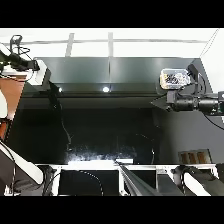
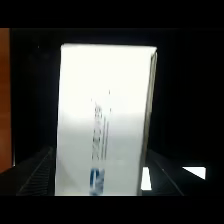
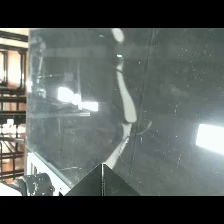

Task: Fold the box and place the chain.

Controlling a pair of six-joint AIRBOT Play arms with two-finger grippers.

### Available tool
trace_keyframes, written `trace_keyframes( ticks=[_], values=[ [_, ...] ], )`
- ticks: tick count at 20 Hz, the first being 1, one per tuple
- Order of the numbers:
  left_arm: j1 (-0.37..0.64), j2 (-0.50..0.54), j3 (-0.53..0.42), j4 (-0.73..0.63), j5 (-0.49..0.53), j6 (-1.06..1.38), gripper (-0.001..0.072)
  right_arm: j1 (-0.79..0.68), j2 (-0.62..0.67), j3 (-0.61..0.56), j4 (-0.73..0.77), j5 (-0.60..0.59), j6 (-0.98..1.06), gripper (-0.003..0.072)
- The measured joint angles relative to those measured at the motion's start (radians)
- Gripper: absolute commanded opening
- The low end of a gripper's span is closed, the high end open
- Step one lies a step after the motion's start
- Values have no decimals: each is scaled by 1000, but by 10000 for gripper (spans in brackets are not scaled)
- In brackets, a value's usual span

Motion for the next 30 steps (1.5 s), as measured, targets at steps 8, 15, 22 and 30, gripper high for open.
trace_keyframes(
  ticks=[8, 15, 22, 30],
  values=[
    [-70, 356, -101, 5, -476, -318, 252, -23, 2, 1, -73, 23, -7, 10],
    [-334, 1027, -719, -16, -175, -386, 29, -37, 172, 0, -299, 50, 16, 9],
    [-556, 1582, -1392, -23, 82, -393, 28, -37, 377, -123, -474, -147, 27, 10],
    [-594, 1761, -1600, -16, 150, -444, 29, -22, 404, -257, -499, -313, 4, 14]
  ],
)
